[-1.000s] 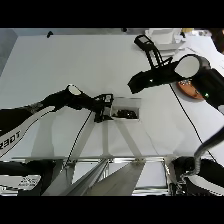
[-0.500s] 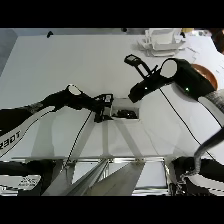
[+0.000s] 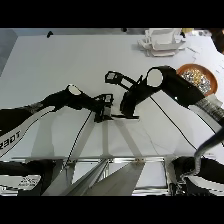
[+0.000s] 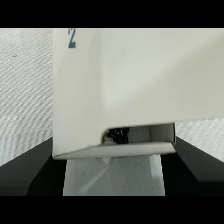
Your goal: Fold the box and place the chain.
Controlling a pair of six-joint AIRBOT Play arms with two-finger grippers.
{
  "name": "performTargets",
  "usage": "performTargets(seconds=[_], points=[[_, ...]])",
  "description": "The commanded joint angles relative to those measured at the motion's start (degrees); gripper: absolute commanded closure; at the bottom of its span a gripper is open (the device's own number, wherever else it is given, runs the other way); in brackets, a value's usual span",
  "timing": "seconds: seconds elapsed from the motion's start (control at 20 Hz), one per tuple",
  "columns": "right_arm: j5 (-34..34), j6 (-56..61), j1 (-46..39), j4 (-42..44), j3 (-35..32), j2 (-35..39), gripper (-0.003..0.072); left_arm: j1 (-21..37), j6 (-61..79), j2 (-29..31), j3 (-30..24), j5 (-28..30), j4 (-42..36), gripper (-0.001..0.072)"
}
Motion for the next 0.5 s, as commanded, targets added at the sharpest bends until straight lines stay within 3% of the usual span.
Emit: performTargets(seconds=[0.0,0.2,0.45], points=[[-1.70,-3.23,0.90,-0.46,-0.79,0.83,0.0479,0.07,0.00,0.04,0.04,0.02,0.02,0.0459],[-5.75,-4.52,0.92,-0.48,-3.74,0.83,0.0392,0.07,0.02,0.04,0.04,0.00,0.00,0.0459],[-5.53,-4.68,1.46,-0.72,-5.03,0.83,0.0389,0.07,0.00,0.04,0.04,0.00,0.00,0.0459]])
